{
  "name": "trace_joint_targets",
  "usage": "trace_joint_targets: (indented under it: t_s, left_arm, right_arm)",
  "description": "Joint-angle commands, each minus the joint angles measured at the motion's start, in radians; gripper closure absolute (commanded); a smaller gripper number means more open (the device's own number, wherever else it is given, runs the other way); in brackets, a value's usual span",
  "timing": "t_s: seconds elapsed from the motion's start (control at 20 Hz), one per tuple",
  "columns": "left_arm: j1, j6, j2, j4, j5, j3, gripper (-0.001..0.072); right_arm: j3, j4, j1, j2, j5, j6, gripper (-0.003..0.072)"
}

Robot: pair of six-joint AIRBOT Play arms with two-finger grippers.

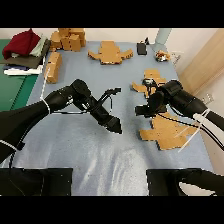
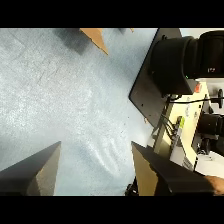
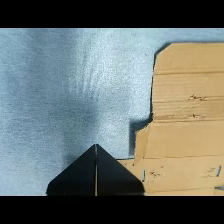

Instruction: Fold the box.

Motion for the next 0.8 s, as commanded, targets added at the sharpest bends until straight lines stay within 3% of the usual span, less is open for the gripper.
trace_joint_targets:
  t_s: [0.0,0.6,0.75]
  left_arm:
    - [0.0,0.0,0.0,0.0,0.0,0.0,0.0015]
    - [0.0,0.0,0.0,0.0,0.001,0.0,0.0015]
    - [-0.001,0.0,0.0,-0.016,0.036,0.0,0.0015]
  right_arm:
    - [0.001,0.0,0.0,-0.001,0.0,0.0,0.0681]
    - [0.001,0.002,0.0,-0.001,0.001,0.0,0.0681]
    - [0.001,0.005,0.0,-0.002,0.053,0.0,0.0681]
